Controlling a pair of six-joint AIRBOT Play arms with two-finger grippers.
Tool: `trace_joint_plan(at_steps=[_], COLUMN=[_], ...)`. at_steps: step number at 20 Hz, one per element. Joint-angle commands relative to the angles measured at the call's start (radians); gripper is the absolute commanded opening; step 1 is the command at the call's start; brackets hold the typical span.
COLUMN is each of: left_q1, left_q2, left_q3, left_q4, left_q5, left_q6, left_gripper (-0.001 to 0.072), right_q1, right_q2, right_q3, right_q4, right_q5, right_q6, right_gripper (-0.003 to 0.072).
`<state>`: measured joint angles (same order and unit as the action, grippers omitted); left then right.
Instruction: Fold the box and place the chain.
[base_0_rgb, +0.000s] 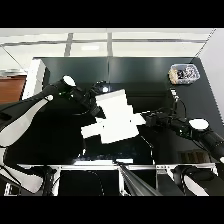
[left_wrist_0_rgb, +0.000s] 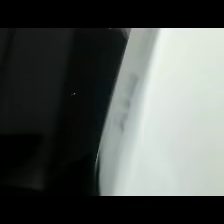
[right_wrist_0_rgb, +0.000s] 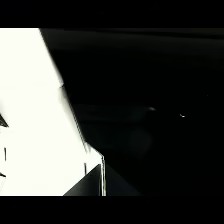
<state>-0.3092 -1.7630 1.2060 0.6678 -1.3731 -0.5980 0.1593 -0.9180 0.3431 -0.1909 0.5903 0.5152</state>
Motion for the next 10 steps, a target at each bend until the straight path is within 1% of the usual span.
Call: trace_joint_plan(at_steps=[1,2,3,4,5,7,9,10], left_q1=[0.013,0.014,0.019,0.026,0.034,0.051,0.053,0.04], left_q2=[0.0,0.0,0.0,0.0,0.0,0.002,0.024,0.045], left_q3=[0.001,0.001,0.001,0.001,0.001,0.001,0.001,0.0], left_q4=[-0.034,-0.055,-0.071,-0.076,-0.073,-0.072,-0.021,0.021], left_q5=[-0.003,-0.016,-0.042,-0.066,-0.083,-0.108,-0.112,-0.121], left_q6=[0.004,0.016,0.037,0.045,0.045,0.038,0.014,0.007], left_gripper=[0.0028,0.0028,0.0027,0.0027,0.0025,0.0024,0.002,0.0019], right_q1=[0.0,0.0,0.0,-0.001,-0.003,-0.018,-0.039,-0.043], right_q2=[0.001,0.001,0.001,0.001,0.001,0.002,0.002,0.002], right_q3=[-0.001,-0.001,-0.001,0.0,0.0,0.019,0.098,0.154], right_q4=[-0.002,-0.002,-0.002,-0.001,-0.002,-0.034,-0.192,-0.306], right_q5=[0.0,0.0,-0.001,-0.003,-0.003,0.025,0.143,0.215], right_q6=[0.0,0.0,0.0,0.0,0.0,-0.001,0.0,0.0], right_gripper=[0.0018,0.0018,0.0054,0.0365,0.063,0.063,0.0629,0.0629])
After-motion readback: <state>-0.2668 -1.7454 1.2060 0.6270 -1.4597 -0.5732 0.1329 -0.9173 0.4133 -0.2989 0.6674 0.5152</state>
